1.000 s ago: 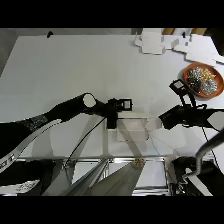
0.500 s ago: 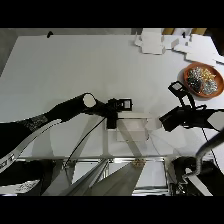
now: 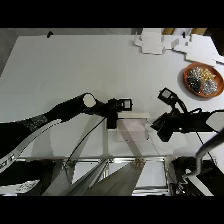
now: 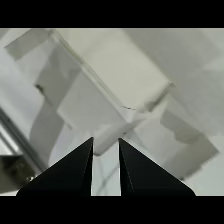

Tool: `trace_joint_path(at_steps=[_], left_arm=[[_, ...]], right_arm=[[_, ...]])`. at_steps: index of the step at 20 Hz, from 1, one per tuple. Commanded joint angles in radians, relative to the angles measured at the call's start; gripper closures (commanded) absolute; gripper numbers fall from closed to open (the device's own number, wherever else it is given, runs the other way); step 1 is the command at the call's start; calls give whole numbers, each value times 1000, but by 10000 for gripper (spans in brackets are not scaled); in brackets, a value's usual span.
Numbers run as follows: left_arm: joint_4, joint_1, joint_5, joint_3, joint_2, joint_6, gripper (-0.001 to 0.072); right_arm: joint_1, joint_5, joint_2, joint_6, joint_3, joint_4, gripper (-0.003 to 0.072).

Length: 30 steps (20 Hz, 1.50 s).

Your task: Fold the box and place the chain.

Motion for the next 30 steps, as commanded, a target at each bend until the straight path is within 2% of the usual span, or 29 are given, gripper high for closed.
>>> trace_joint_path(at_steps=[1, 4, 5, 6, 7, 8, 11, 14, 19, 23, 26, 30], left_arm=[[0, 0, 0, 0, -1, 1, 683], [0, 0, -1, 0, -1, 1, 683], [0, 0, 0, 0, -1, 1, 683], [0, 0, -1, 0, 0, 1, 683], [0, 0, -3, 0, -1, 1, 683], [0, 0, -3, 0, 0, 1, 683], [0, 0, -3, 0, 0, 1, 683], [0, 0, -5, 0, -1, 1, 683], [0, 0, -7, 0, -1, 1, 683], [0, 0, -7, 0, -1, 1, 683], [0, 0, -7, 0, -1, 1, 683], [0, 0, -7, 0, -1, 1, 683]], right_arm=[[134, -3, 0, -76, -4, 4, 531], [238, -132, 1, -127, -39, -89, 523], [291, -202, 1, -141, -66, -142, 464], [340, -257, 1, -173, -97, -180, 357], [388, -314, 1, -205, -130, -206, 217], [424, -369, 1, -221, -160, -221, 123], [474, -478, 1, -233, -237, -309, 90], [474, -529, 1, -233, -299, -399, 89], [474, -594, 18, -233, -348, -418, 89], [474, -540, 104, -233, -350, -418, 89], [474, -432, 208, -218, -359, -383, 91], [476, -435, 222, -223, -410, -328, 91]])
